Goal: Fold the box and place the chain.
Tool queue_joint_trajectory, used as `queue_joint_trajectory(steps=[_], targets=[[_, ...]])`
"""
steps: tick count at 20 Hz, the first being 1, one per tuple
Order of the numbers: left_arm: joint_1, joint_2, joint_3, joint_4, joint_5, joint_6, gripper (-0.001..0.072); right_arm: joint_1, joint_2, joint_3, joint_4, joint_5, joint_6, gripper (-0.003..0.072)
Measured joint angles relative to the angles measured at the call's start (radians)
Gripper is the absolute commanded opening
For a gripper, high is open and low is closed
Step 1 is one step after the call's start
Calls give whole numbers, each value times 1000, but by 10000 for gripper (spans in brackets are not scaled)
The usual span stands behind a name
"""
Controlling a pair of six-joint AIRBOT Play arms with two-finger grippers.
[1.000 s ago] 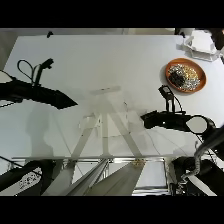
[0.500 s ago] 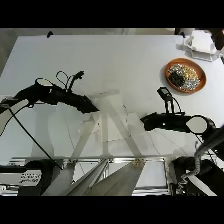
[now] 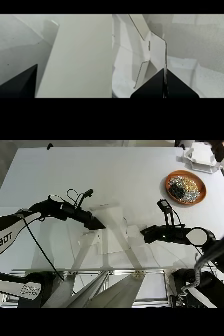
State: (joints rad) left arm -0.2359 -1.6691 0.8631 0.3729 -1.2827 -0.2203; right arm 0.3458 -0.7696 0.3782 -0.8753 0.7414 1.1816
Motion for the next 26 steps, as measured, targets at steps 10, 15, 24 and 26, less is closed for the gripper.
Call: queue_joint_trajectory(steps=[10, 15, 24, 26], targets=[[10, -9, 0, 65, -45, 19, 21, 0, 0, 0, 0, 1, -1, 17], [12, 1, 0, 72, -51, 56, 4, 1, 0, 0, 0, -1, -1, 18], [-11, 122, 0, 95, -3, 163, 2, 0, 0, 47, 14, 49, 0, 368], [-42, 186, 0, 157, 29, 174, 2, 0, 0, 75, 13, 84, 0, 368]])
